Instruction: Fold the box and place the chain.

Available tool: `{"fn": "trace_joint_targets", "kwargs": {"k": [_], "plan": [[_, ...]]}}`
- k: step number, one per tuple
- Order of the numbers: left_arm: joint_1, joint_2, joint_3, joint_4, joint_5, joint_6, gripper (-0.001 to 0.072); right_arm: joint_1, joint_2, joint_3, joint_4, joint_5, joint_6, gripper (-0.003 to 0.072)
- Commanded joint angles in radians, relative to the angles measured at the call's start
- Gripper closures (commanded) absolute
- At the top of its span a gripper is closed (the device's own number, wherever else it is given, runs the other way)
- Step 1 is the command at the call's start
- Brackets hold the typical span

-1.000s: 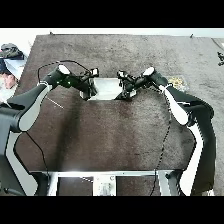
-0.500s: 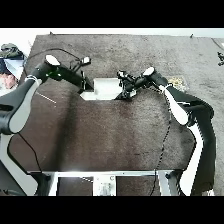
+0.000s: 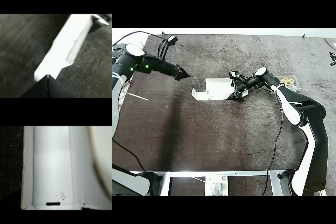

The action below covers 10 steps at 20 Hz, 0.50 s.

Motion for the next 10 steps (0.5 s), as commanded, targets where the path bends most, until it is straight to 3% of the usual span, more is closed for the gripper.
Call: {"fn": "trace_joint_targets", "kwargs": {"k": [1, 5, 10], "plan": [[0.04, 0.011, -0.13, 0.018, 0.118, -0.242, 0.0698, 0.0, 0.0, 0.0, 0.0, 0.0, 0.0, 0.0407], [0.04, 0.006, -0.258, 0.026, 0.182, -0.336, 0.0699, 0.0, 0.0, 0.0, 0.0, 0.0, 0.0, 0.0407], [0.037, 0.001, -0.324, -0.003, 0.285, -0.373, 0.0699, 0.0, 0.0, 0.0, 0.0, 0.0, 0.0, 0.0407]]}}
